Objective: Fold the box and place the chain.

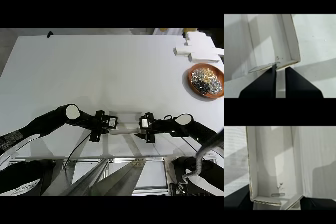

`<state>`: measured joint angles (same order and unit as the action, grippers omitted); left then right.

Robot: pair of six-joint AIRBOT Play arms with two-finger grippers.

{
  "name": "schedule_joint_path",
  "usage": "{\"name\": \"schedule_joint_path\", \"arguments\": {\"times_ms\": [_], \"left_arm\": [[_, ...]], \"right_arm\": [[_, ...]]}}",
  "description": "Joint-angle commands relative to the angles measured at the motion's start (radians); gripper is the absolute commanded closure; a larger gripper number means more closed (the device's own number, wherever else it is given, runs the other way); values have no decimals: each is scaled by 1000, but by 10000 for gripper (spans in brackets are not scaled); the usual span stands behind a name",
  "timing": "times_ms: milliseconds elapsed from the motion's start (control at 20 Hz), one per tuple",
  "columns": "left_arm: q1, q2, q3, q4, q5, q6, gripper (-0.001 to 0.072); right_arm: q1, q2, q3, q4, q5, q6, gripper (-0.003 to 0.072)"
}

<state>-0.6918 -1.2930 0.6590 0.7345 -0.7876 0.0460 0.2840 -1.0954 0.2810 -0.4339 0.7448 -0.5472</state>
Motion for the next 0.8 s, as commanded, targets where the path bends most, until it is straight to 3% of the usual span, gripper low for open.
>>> {"name": "schedule_joint_path", "arguments": {"times_ms": [0, 500, 550, 650, 750], "left_arm": [[-8, -2, 0, -43, 44, 11, 644], [-71, -3, 0, -121, 111, 66, 598], [-71, -3, 0, -121, 110, 66, 578], [-71, -13, 0, -120, 111, 64, 378], [-71, -32, 0, -119, 111, 61, 358]], "right_arm": [[1, 0, 0, 1, 0, -1, 391], [0, 2, 0, 0, 0, -1, 391], [1, 2, 0, 0, 0, -1, 391], [1, 2, 0, 0, 0, -1, 391], [1, 2, 0, 1, 0, -1, 391]]}}
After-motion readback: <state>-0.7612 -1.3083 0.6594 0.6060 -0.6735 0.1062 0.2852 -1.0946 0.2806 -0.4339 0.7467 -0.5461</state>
